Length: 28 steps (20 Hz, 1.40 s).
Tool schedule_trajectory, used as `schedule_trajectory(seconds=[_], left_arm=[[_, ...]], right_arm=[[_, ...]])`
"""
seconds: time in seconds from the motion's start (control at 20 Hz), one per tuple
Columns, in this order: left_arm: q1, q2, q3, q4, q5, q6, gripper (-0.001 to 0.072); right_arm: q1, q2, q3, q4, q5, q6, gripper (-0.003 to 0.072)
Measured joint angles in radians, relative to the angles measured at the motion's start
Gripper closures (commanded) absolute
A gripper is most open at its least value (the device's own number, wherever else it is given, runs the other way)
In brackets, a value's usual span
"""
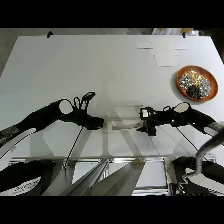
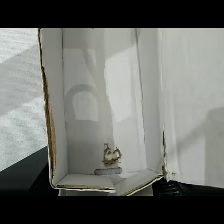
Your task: Fold the box and place the chain.
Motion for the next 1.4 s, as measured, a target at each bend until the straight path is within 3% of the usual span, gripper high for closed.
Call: schedule_trajectory(seconds=[0.1,0.2,0.25,0.8,0.85,0.9,1.4], left_arm=[[-0.009,0.021,0.001,-0.009,0.009,0.0,0.0661],[-0.022,0.04,0.008,-0.025,0.024,0.002,0.0502],[-0.029,0.046,0.013,-0.033,0.029,0.006,0.048],[-0.072,0.061,0.057,-0.078,0.047,0.026,0.0476],[-0.075,0.059,0.057,-0.079,0.049,0.026,0.0409],[-0.078,0.056,0.058,-0.079,0.053,0.026,0.0389],[-0.134,0.043,0.064,-0.088,0.105,0.024,0.036]], right_arm=[[0.0,0.0,0.0,0.0,0.0,0.0,0.0349],[0.0,0.0,0.0,0.0,0.0,0.0,0.0349],[0.0,0.0,0.0,0.0,0.0,0.0,0.0349],[0.0,0.0,0.0,0.0,0.0,0.0,0.0349],[0.0,0.0,0.0,0.0,0.0,0.0,0.0349],[0.0,0.0,0.0,0.0,0.0,0.0,0.0349],[0.0,0.0,0.0,0.0,0.0,0.0,0.0349]])
